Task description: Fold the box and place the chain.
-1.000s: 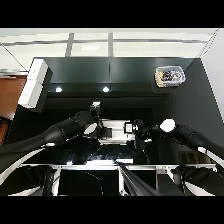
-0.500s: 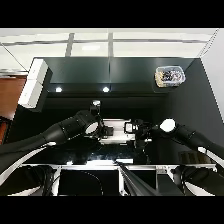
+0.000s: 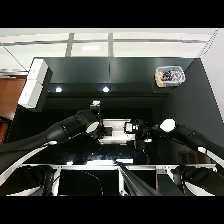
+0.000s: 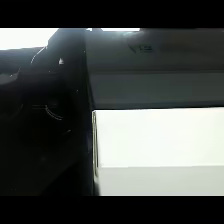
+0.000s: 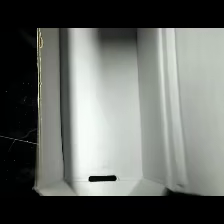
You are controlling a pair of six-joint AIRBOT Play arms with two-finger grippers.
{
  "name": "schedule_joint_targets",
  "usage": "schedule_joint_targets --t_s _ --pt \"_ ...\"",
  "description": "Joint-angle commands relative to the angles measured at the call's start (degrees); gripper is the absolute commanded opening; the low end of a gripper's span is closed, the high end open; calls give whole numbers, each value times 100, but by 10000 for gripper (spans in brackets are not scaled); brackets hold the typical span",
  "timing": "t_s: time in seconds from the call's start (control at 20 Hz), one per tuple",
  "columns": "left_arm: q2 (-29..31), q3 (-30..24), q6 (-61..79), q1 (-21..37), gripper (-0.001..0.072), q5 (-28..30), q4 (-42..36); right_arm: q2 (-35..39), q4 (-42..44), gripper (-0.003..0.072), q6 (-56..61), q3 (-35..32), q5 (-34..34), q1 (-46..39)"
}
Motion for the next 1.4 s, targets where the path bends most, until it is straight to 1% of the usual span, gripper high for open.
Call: schedule_joint_targets --t_s 0.0,0.1,0.2,0.3,0.4,0.55,0.65,0.75,0.85,1.15,1.2,1.25,1.3,1.35 --pt "-20 2 57 22 25 13 4 63 -24 664 258 7 13 0" --pt "-20 4 210 31 25 -13 2 348 -387 664 848 37 262 0" --pt "-20 2 354 33 25 -90 24 678 -1106 663 1611 105 586 0" --pt "-20 2 404 33 25 -96 70 885 -1694 663 1897 103 822 0" --pt "-20 2 407 31 25 -111 109 885 -1733 663 1832 101 817 2" --pt "-20 2 424 31 25 -109 138 866 -1620 662 1405 101 693 2" --pt "-20 22 514 31 25 -184 131 841 -1432 661 1377 101 643 2" --pt "-17 162 542 31 25 -433 170 841 -1429 661 1379 101 647 2" --pt "-20 262 522 31 24 -413 238 841 -1333 661 1379 103 647 2" --pt "-197 267 262 7 25 -420 297 807 -1261 660 1377 85 627 2" --pt "-205 267 249 -7 24 -415 302 785 -1257 620 1379 85 625 2" --pt "-203 267 188 -7 24 -407 302 767 -1189 620 1377 85 627 2" --pt "-203 267 181 -4 25 -398 304 752 -1110 499 1377 85 627 2" --pt "-203 267 181 -4 25 -391 302 745 -1001 476 1379 85 616 2"
